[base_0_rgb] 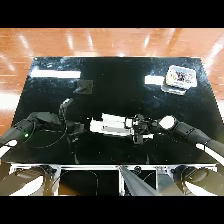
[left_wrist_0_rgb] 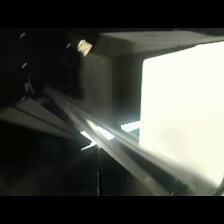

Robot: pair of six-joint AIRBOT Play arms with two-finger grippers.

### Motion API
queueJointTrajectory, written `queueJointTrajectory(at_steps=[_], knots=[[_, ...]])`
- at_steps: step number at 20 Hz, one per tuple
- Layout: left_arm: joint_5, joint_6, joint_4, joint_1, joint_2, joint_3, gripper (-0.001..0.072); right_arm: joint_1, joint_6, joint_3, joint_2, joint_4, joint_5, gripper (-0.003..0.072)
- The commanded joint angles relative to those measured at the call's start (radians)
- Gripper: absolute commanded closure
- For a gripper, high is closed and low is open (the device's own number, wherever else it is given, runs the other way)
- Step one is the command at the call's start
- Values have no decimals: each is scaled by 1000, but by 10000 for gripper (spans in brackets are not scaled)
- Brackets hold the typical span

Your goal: Fold the box and place the chain.

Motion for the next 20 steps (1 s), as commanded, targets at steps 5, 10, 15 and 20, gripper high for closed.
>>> queueJointTrajectory(at_steps=[5, 10, 15, 20], knots=[[-115, 1, -72, -97, -31, 11, 692, 1, 0, 0, 0, 0, 0, 142], [-88, 1, -72, -123, -30, 14, 461, 1, 0, 0, 0, 0, 0, 143], [20, 1, -70, -123, -30, 70, 282, 1, 0, 0, 0, 0, 0, 142], [82, 1, -70, -123, -30, 143, 280, 1, 0, 0, 0, 0, 0, 143]])
